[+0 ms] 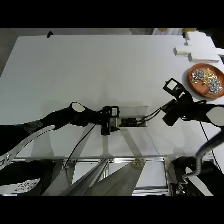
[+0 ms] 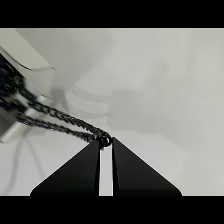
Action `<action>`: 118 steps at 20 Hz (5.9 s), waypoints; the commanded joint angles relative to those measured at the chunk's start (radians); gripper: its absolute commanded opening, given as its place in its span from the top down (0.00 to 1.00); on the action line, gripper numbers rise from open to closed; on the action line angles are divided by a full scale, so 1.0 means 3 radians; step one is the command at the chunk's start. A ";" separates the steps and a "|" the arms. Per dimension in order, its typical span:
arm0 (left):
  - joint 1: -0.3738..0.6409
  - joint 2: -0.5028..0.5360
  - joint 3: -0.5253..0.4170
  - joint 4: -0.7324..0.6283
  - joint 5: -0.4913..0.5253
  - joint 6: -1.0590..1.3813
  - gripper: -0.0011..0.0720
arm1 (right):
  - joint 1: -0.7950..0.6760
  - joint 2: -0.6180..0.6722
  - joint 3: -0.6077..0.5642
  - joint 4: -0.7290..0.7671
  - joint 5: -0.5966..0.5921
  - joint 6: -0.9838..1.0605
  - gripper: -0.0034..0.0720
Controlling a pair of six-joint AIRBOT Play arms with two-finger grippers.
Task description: Fold the box and place the chain.
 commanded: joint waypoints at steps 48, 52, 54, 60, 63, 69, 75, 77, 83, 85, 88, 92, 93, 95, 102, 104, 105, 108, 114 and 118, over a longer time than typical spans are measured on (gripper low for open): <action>0.0000 0.0003 0.0000 0.0000 0.0000 0.0001 0.94 | 0.0861 -0.1504 0.0776 0.0952 0.0857 -0.1586 0.59; 0.0000 0.0003 0.0000 0.0000 0.0001 0.0001 0.94 | 0.0896 -0.1502 0.0776 0.0855 0.0710 -0.1587 0.59; 0.0000 0.0003 0.0000 0.0001 0.0001 0.0001 0.94 | 0.0896 -0.1439 0.0776 0.0727 0.0590 -0.1544 0.59; 0.0000 0.0003 0.0000 0.0000 0.0000 0.0001 0.94 | 0.0898 -0.1095 0.0679 0.0645 0.0322 -0.1551 0.60; 0.0000 0.0003 0.0000 0.0001 0.0000 0.0001 0.94 | 0.0898 -0.1092 0.0476 0.0849 0.0436 -0.1593 0.61; 0.0000 0.0003 0.0000 0.0001 0.0001 0.0001 0.94 | 0.0896 -0.1007 0.0332 0.0876 0.0397 -0.1682 0.59; 0.0000 0.0003 0.0000 0.0000 0.0000 0.0001 0.94 | 0.0896 -0.0996 0.0332 0.0558 0.0161 -0.1676 0.61; 0.0000 0.0001 0.0000 0.0000 0.0001 0.0001 0.94 | 0.0896 -0.0996 0.0332 0.0526 0.0163 -0.1676 0.68; 0.0000 0.0003 0.0000 0.0000 0.0000 0.0001 0.94 | 0.0898 -0.0996 0.0332 0.0530 0.0120 -0.1671 0.74; 0.0000 0.0003 0.0000 0.0000 0.0000 0.0001 0.94 | 0.0898 -0.0997 0.0329 0.0530 0.0107 -0.1659 0.74; 0.0000 0.0003 0.0000 0.0001 0.0000 0.0001 0.94 | 0.0898 -0.0997 0.0230 0.0591 -0.0032 -0.1651 0.74; 0.0000 0.0003 0.0000 0.0000 0.0001 0.0001 0.94 | 0.0898 -0.0996 0.0165 0.0706 -0.0257 -0.1649 0.74; 0.0000 0.0003 0.0000 0.0000 0.0001 0.0001 0.94 | 0.0896 -0.0996 0.0165 0.0703 -0.0276 -0.1651 0.74; 0.0000 0.0001 0.0000 0.0000 0.0001 0.0001 0.94 | 0.0898 -0.0996 0.0165 0.0706 -0.0220 -0.1649 0.73; 0.0000 0.0001 0.0000 0.0000 0.0000 0.0001 0.94 | 0.0898 -0.0996 0.0047 0.0735 0.0136 -0.1656 0.58; 0.0000 0.0001 0.0000 0.0000 0.0000 0.0001 0.94 | 0.0898 -0.0989 0.0047 0.0782 0.0144 -0.1654 0.50; 0.0000 0.0003 0.0000 0.0000 0.0001 0.0001 0.94 | 0.0898 -0.0978 0.0047 0.0806 0.0144 -0.1654 0.49; 0.0000 0.0003 0.0000 0.0001 0.0000 0.0001 0.94 | 0.0896 -0.0866 0.0048 0.0846 0.0130 -0.1656 0.48; 0.0000 0.0003 0.0000 0.0000 0.0001 0.0001 0.94 | 0.0896 -0.0713 0.0050 0.1255 0.0070 -0.1651 0.57; 0.0000 0.0001 0.0000 0.0000 0.0001 0.0001 0.94 | 0.0896 -0.0922 0.0048 0.1244 0.0081 -0.1558 0.94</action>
